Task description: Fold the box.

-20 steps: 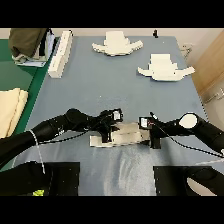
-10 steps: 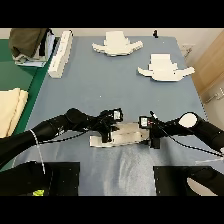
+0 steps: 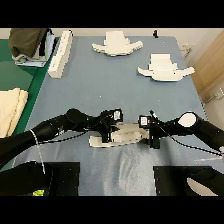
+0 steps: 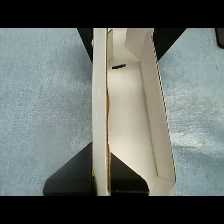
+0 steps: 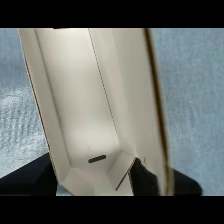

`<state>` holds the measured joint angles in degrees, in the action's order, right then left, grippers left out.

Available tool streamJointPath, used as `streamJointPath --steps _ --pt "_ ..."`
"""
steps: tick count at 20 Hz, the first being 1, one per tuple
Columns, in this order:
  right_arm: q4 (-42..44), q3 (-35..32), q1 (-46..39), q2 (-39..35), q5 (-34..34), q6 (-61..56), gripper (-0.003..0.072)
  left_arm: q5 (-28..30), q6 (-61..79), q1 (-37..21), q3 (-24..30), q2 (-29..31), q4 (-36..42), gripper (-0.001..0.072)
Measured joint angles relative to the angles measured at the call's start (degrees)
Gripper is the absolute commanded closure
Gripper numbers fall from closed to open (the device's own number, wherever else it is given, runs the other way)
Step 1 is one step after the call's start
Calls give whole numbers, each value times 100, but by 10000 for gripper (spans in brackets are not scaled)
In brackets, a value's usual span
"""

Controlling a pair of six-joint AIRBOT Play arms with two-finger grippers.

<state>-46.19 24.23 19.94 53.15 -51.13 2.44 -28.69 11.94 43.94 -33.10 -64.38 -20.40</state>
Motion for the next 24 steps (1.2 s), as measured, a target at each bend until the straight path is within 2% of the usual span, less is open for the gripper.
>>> streamJointPath --steps 17,18,19,20,24 --pt "81 -376 46 7 254 -46 167 -15 9 2 0 -2 4 693" --pt "79 -382 48 4 271 -46 138 -13 7 2 0 0 4 694" --pt "74 -387 48 -4 280 -44 41 -13 9 2 0 -2 4 694" --pt "72 -387 48 -11 289 -46 -7 22 7 2 0 -2 4 693" --pt "33 -380 37 -120 352 -46 -18 13 0 7 0 -7 11 693"
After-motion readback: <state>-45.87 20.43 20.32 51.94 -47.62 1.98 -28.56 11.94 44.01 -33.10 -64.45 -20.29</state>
